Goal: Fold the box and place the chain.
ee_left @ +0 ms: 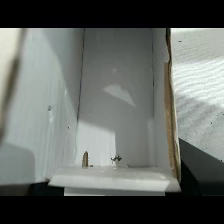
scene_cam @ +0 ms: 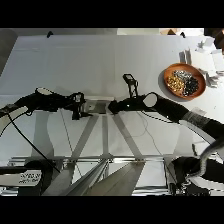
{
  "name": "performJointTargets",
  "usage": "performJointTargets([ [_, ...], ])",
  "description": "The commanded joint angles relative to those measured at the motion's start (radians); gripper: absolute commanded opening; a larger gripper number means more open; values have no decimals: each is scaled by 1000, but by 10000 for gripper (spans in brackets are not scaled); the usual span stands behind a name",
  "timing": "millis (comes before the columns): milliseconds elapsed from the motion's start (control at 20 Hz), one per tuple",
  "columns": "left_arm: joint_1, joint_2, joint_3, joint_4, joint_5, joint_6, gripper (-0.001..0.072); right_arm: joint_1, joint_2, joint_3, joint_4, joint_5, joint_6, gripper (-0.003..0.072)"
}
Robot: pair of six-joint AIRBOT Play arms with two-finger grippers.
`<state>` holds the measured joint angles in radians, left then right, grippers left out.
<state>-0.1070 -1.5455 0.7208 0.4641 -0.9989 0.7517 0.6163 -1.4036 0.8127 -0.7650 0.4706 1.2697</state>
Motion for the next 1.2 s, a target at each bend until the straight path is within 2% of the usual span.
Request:
performJointTargets([
  [0, 0, 1, 0, 0, 0, 0, 341, 33, -5, 22, -303, -23, 311, 597],
  [350, 0, 1, 0, 0, 0, 0, 341, 74, -5, 69, -326, 24, 490, 569],
  [550, 0, 1, 0, 0, 0, 0, 341, 103, -5, 112, -314, 65, 537, 626],
  [700, 0, 1, 0, 0, 0, 0, 341, 129, -19, 112, -317, 67, 541, 615],
  [750, 0, 1, 0, 0, 0, 0, 341, 134, -26, 112, -332, 68, 541, 588],
  [850, 0, 1, 0, 0, 0, 0, 341, 141, -40, 112, -396, 68, 548, 549],
  [1050, 0, 1, 0, 0, 0, 0, 341, 143, -55, 113, -634, 72, 802, 535],
  [1150, 0, 1, 0, 0, 0, 0, 341, 143, -61, 115, -690, 95, 862, 516],
])
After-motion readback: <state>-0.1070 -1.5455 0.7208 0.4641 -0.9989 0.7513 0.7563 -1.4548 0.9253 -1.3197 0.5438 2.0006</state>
